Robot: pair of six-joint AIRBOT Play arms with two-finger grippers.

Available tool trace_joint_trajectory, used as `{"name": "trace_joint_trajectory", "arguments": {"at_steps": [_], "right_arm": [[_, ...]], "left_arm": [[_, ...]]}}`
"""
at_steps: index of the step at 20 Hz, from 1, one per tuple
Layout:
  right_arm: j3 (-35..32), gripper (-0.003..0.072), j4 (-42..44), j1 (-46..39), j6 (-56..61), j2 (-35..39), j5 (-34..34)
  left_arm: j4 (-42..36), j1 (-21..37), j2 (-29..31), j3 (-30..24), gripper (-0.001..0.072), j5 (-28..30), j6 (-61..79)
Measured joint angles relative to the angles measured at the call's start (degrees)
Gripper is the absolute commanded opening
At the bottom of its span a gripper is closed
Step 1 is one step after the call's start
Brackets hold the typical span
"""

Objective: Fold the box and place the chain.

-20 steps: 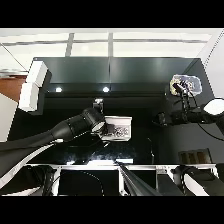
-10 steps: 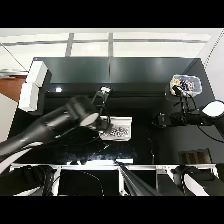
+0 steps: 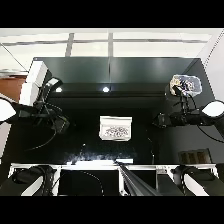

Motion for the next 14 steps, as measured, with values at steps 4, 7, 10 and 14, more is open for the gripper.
{"name": "trace_joint_trajectory", "arguments": {"at_steps": [4,7,10,14], "right_arm": [[0.00,0.0703,-0.07,0.00,-0.02,0.00,-0.72],[0.00,0.0708,-0.37,0.00,-0.70,0.00,-1.55],[0.00,0.0708,-0.46,0.00,-1.27,0.00,-2.40],[-0.02,0.0709,-0.42,0.00,-1.51,0.00,-3.17]], "left_arm": [[-20.41,10.14,-2.49,-10.97,0.0703,5.05,33.31],[-26.36,10.47,-7.23,-15.21,0.0704,8.50,53.83],[-29.18,7.39,-13.07,-16.87,0.0703,10.95,69.35],[-32.15,0.17,-18.45,-17.16,0.0702,15.56,83.56]]}}
